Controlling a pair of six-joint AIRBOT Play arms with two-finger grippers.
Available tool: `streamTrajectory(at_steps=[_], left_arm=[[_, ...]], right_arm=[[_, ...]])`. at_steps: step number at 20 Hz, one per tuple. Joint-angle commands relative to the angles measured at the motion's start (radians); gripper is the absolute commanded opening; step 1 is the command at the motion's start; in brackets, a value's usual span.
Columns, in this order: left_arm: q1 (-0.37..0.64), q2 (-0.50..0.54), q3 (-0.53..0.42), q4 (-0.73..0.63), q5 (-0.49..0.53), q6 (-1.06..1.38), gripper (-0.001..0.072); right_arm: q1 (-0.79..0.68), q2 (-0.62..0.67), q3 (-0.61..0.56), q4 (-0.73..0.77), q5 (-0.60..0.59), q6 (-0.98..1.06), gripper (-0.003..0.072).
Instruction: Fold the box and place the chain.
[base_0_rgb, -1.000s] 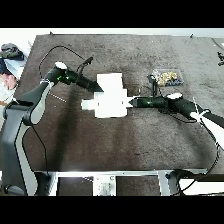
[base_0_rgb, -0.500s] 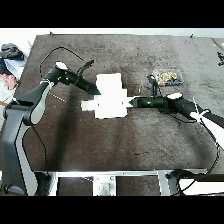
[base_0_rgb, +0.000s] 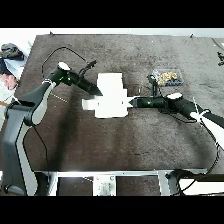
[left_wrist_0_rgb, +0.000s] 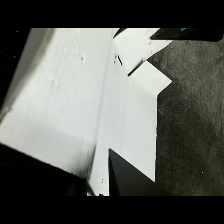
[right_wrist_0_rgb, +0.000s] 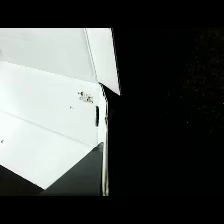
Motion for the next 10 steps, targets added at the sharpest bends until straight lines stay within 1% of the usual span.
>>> streamTrajectory(at_steps=[1, 6, 7, 8, 9, 10], left_arm=[[0.011, 0.0, 0.001, -0.009, 0.003, 0.015, 0.0164], [0.013, 0.0, 0.001, -0.046, -0.003, 0.031, 0.0163], [0.013, 0.0, 0.001, -0.049, -0.003, 0.043, 0.0136], [0.013, 0.0, 0.001, -0.049, -0.003, 0.043, 0.0043], [0.013, 0.0, 0.001, -0.048, -0.008, 0.054, 0.0039], [0.013, 0.0, 0.001, -0.048, -0.02, 0.075, 0.0012]], right_arm=[[0.001, 0.0, 0.001, 0.0, 0.001, 0.0, 0.0012], [0.001, 0.0, 0.001, 0.0, 0.0, 0.0, 0.0012], [0.001, 0.001, 0.001, 0.0, 0.0, 0.0, 0.0012], [0.001, 0.001, 0.001, 0.0, 0.0, -0.001, 0.0012], [0.001, 0.001, 0.001, 0.0, 0.0, -0.001, 0.0013], [0.001, 0.001, 0.001, 0.0, 0.0, -0.005, 0.0183]])
